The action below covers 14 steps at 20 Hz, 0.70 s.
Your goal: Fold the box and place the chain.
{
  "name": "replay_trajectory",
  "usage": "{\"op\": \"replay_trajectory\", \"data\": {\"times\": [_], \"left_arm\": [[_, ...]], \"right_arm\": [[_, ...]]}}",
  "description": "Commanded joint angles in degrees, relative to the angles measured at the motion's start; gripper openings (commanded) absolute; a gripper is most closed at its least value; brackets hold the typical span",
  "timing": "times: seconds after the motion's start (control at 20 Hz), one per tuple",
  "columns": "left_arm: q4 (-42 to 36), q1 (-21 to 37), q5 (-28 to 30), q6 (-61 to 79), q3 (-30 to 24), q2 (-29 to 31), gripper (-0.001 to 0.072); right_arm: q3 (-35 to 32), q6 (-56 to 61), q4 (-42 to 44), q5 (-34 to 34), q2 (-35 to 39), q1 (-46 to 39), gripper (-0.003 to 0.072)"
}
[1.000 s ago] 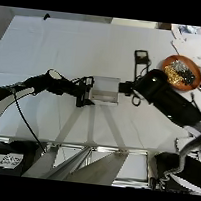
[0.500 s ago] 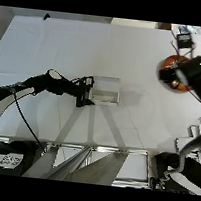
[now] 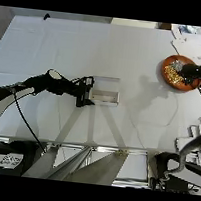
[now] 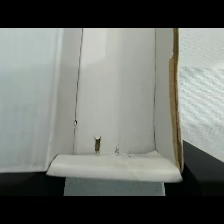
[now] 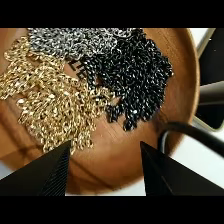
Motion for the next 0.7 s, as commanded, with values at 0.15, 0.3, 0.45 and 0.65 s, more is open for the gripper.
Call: {"op": "replay_trajectory", "data": {"times": [0.15, 0.3, 0.45, 0.65], "left_arm": [[0.0, 0.0, 0.0, 0.0, 0.0, 0.0, 0.0255], [0.0, 0.0, 0.0, 0.0, 0.0, 0.0, 0.0255], [0.0, 0.0, 0.0, 0.0, 0.0, 0.0, 0.0255], [0.0, 0.0, 0.0, 0.0, 0.0, 0.0, 0.0255]], "right_arm": [[0.9, -2.9, 6.0, -10.8, -13.6, -2.4, 0.0484], [1.9, -2.9, 7.7, -11.5, -17.3, -2.4, 0.0483], [1.9, -2.9, 10.5, -12.5, -18.1, -2.4, 0.0431], [1.9, -2.9, 12.9, -9.2, -17.9, -2.3, 0.0099]]}}
